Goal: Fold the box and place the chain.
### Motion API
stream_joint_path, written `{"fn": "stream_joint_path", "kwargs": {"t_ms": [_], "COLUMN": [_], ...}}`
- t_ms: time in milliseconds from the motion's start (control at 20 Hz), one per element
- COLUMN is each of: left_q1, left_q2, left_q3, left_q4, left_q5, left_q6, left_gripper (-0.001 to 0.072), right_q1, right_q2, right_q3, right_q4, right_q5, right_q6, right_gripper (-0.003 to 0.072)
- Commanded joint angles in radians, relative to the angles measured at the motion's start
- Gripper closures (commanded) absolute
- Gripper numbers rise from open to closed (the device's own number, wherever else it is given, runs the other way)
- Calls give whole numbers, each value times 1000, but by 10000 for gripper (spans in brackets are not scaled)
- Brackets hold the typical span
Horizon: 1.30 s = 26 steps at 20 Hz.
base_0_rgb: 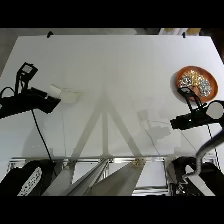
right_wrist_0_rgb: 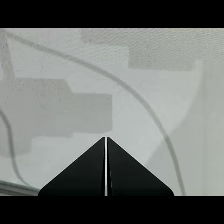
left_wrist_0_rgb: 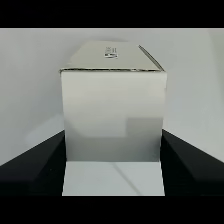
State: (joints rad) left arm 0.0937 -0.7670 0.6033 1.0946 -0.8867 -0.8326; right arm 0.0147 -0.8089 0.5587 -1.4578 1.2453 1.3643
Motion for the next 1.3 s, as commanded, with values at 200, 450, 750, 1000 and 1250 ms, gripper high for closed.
{"fn": "stream_joint_path", "kwargs": {"t_ms": [200,450,750,1000,1250], "left_q1": [89,89,89,89,87], "left_q2": [14,15,-82,-132,-134], "left_q3": [-29,-29,-30,-30,-32], "left_q4": [39,18,62,193,248], "left_q5": [239,368,11,-267,-417], "left_q6": [-25,-24,-125,-298,-298], "left_gripper": [355,363,456,426,48], "right_q1": [0,0,0,0,0], "right_q2": [1,1,1,1,1], "right_q3": [0,0,0,0,0], "right_q4": [0,0,0,0,0], "right_q5": [0,0,0,0,1], "right_q6": [0,0,0,0,0], "right_gripper": [669,669,669,669,669]}}
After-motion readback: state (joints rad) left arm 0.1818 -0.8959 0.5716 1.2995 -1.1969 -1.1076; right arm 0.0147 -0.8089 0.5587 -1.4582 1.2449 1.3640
